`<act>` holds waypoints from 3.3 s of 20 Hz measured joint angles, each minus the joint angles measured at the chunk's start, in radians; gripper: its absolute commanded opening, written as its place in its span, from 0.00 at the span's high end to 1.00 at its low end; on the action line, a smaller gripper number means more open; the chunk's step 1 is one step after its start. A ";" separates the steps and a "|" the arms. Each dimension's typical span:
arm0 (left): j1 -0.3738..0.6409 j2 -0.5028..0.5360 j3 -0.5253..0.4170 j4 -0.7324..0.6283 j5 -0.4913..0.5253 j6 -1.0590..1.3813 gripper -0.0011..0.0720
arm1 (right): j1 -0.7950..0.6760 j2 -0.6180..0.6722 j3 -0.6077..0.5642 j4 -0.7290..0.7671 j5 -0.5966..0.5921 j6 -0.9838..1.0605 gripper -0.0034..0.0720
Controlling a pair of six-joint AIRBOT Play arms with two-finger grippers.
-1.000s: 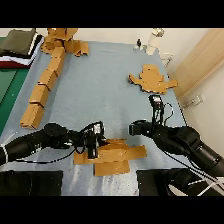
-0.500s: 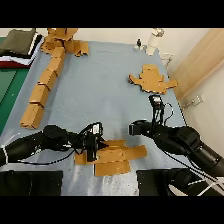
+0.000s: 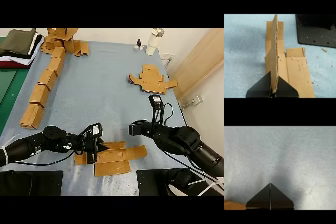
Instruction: Fold the box.
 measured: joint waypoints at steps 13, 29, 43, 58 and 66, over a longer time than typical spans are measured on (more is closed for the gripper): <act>0.000 0.000 0.000 0.001 0.003 -0.001 0.97 | 0.141 0.222 0.025 0.369 -0.687 -0.300 0.96; 0.000 0.000 0.000 0.001 0.002 -0.001 0.97 | 0.990 0.029 -0.078 -0.135 -0.338 -0.339 0.25; 0.000 0.000 0.000 0.000 0.001 -0.001 0.97 | 1.020 -0.167 -0.068 -0.443 -0.274 -0.132 0.26; 0.000 0.000 0.000 0.001 0.001 -0.001 0.97 | 1.020 -0.085 -0.053 -0.555 -0.424 0.100 0.00; 0.000 0.000 0.000 0.001 0.001 -0.001 0.97 | 0.996 -0.012 -0.059 -0.577 -0.409 -0.003 0.00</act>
